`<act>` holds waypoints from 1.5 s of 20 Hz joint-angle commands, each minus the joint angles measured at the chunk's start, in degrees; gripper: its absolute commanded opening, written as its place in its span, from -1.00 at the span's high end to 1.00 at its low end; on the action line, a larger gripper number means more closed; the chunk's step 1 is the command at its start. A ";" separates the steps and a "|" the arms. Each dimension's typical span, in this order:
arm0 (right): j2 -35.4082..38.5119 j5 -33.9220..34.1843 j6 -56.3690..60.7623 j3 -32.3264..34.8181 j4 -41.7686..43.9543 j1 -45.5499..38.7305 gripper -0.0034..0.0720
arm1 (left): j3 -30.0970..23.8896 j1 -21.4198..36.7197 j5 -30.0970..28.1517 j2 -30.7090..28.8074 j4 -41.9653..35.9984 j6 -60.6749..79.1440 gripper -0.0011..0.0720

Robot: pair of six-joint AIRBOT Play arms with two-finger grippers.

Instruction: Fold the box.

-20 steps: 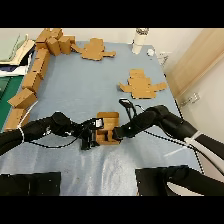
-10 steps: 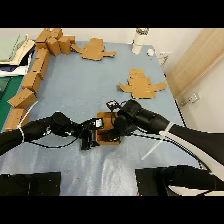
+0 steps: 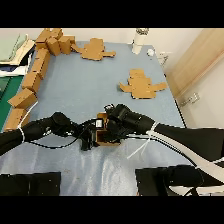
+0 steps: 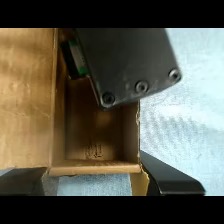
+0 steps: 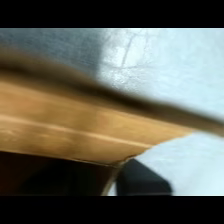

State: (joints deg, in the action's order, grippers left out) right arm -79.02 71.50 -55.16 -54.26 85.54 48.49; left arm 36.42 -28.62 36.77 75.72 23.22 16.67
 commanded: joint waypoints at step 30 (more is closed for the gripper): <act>20.52 3.93 4.83 0.20 -4.42 -7.04 0.56 | 0.04 0.02 -0.22 0.02 -0.04 -0.02 -0.31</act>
State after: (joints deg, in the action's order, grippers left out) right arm -61.08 74.65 -49.06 -54.19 83.37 45.82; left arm 36.42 -28.62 36.56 75.75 23.16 16.62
